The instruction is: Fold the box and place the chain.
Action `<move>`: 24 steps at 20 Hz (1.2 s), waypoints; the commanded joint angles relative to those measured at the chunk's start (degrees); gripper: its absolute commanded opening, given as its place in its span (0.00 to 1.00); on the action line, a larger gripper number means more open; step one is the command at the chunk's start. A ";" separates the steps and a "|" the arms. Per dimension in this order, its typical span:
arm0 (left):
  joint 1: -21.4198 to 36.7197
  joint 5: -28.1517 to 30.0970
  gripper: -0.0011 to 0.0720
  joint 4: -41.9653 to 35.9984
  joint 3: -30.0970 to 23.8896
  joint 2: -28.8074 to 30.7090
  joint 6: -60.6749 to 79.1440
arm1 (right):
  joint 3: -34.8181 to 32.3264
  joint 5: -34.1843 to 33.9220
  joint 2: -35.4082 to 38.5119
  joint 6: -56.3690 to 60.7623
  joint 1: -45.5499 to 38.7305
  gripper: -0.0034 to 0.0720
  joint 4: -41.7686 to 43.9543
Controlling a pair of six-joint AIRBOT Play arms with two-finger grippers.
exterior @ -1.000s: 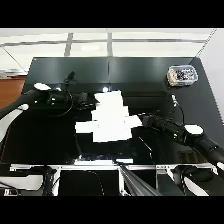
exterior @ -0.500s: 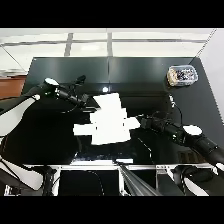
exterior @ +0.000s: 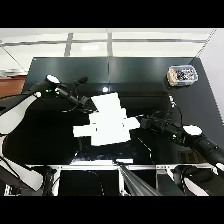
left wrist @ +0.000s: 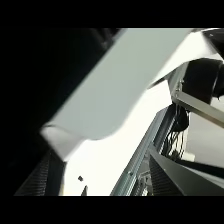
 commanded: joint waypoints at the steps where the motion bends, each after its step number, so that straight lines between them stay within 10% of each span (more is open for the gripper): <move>1: -3.54 -2.36 0.97 -2.32 0.13 -0.57 7.34 | 0.00 -0.57 0.04 0.00 0.04 0.07 -0.46; 3: -4.92 -5.95 0.95 -1.62 0.37 -0.96 10.34 | 0.00 -1.05 0.04 0.00 0.04 0.07 -0.92; 8: -5.33 -4.26 0.23 3.93 0.59 -1.09 14.01 | 0.00 -0.96 0.04 0.00 0.04 0.07 -1.49; 11: -5.68 -2.47 0.05 2.56 0.94 -1.09 15.50 | 0.00 -0.92 0.04 -0.04 0.04 0.07 -1.66; 12: -5.68 -2.19 0.05 2.56 0.94 -1.07 15.45 | 0.09 -0.94 0.04 -0.07 0.04 0.22 -3.06; 13: -5.68 -2.08 0.05 2.58 0.96 -1.05 15.43 | 0.28 -1.03 0.04 -0.04 0.02 0.73 -5.22; 14: -5.62 -2.08 0.05 2.71 0.94 -0.72 14.93 | 1.09 -0.68 0.04 -0.35 0.00 0.99 -9.33; 19: -5.51 2.01 0.04 2.10 -5.20 10.03 14.47 | 16.26 14.29 0.07 0.50 -0.66 0.98 -51.60; 24: -6.01 24.59 0.05 -10.64 -26.80 29.22 49.24 | 21.77 19.69 0.02 -3.54 -0.57 0.98 -61.61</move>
